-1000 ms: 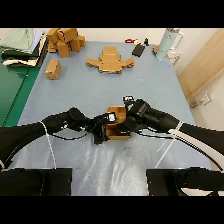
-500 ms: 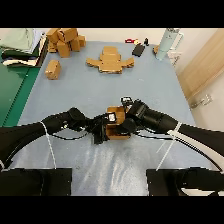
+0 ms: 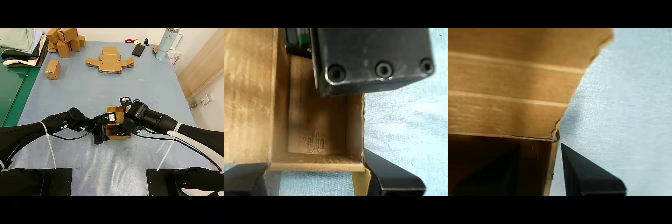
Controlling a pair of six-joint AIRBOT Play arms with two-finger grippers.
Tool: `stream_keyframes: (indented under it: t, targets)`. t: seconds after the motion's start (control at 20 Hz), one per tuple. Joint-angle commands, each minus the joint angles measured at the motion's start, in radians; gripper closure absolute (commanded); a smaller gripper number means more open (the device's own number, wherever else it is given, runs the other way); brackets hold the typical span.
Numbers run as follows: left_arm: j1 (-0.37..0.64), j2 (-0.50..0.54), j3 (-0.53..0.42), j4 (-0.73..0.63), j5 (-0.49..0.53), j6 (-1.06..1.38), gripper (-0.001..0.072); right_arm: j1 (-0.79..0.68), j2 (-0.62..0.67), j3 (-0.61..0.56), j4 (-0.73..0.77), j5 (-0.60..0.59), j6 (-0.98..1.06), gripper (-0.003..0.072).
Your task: Fold the box.
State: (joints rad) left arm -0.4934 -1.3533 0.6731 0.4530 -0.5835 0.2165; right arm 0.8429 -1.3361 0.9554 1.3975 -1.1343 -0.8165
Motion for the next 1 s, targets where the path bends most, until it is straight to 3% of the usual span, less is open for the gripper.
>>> stream_keyframes:
  t: [0.0, 0.1, 0.2, 0.45, 0.85, 0.95]
  targets:
    - [0.001, 0.000, 0.001, 0.000, 0.000, 0.000, 0.0246, 0.000, -0.026, 0.000, 0.003, -0.010, 0.061, 0.0281]
    - [0.001, 0.000, 0.001, 0.000, 0.000, 0.000, 0.0246, 0.000, -0.062, 0.000, 0.018, -0.018, 0.088, 0.0284]
    - [0.001, 0.000, 0.001, 0.000, 0.000, 0.000, 0.0246, -0.002, -0.079, 0.001, 0.020, -0.017, 0.152, 0.0365]
    - [0.001, 0.000, 0.001, 0.000, 0.000, 0.000, 0.0246, -0.002, -0.078, 0.029, 0.073, -0.017, 0.172, 0.0365]
    - [0.001, 0.000, 0.001, 0.000, 0.000, 0.000, 0.0246, -0.002, -0.052, 0.059, 0.061, -0.069, 0.169, 0.0363]
    - [0.001, 0.000, 0.001, 0.000, 0.000, 0.000, 0.0246, -0.007, -0.047, 0.059, 0.051, -0.101, 0.169, 0.0281]
